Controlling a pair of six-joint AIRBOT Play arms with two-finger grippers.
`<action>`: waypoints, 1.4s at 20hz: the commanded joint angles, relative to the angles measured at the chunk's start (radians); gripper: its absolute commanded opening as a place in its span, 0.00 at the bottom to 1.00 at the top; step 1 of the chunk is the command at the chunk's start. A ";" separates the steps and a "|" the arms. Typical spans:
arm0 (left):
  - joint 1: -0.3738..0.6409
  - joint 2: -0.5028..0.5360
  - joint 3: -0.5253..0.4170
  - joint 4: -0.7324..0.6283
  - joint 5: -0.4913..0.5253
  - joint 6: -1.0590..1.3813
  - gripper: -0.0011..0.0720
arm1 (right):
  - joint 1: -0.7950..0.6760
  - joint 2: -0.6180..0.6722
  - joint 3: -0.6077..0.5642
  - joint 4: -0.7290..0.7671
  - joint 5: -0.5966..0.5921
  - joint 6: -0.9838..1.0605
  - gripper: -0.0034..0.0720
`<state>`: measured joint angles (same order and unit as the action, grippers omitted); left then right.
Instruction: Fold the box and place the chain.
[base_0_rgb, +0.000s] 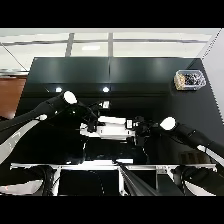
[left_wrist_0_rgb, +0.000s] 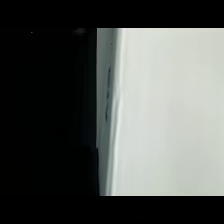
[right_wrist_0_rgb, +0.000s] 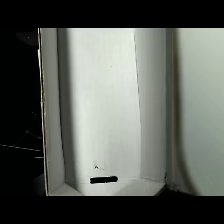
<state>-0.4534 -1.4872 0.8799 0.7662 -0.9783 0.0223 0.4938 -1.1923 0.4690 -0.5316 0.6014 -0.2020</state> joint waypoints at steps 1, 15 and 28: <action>0.000 0.000 0.001 0.000 0.002 -0.001 0.05 | 0.000 -0.001 0.000 -0.002 -0.003 0.000 0.61; 0.085 0.276 0.040 0.369 -0.235 -0.436 0.61 | 0.000 -0.001 0.000 -0.004 0.011 -0.002 0.22; 0.076 0.300 -0.308 -0.652 0.003 -0.213 0.05 | 0.000 -0.001 0.000 0.000 0.012 -0.001 0.22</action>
